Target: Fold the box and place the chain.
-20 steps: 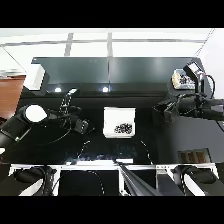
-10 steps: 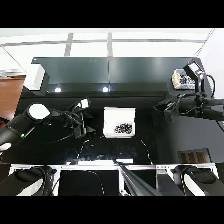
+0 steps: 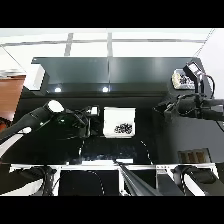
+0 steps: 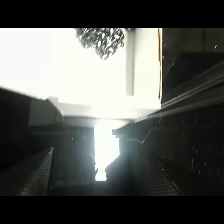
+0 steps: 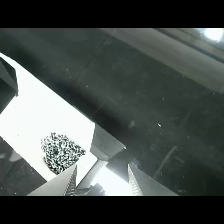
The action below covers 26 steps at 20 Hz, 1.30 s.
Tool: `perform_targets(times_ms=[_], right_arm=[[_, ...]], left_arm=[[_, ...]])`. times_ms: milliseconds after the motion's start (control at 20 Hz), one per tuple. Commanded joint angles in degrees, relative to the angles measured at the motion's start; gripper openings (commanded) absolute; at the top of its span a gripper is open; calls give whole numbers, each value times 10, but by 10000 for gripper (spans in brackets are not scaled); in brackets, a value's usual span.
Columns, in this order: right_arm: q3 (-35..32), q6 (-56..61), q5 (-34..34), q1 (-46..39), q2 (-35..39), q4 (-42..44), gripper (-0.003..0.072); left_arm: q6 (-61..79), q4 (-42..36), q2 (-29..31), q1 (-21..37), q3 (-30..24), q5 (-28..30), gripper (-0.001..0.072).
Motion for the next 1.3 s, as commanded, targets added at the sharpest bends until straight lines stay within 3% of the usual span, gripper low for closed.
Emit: perform_targets(times_ms=[0,600,800,1250], right_arm=[[0,0,7,0,0,0,368],[0,0,5,0,0,0,368],[0,0,6,0,0,0,368],[0,0,6,0,0,0,368]], left_arm=[[12,-49,-16,-8,2,9,715],[9,-59,-35,-51,2,52,715],[9,-61,-39,-51,2,40,715],[11,-91,-39,-61,2,82,715]])
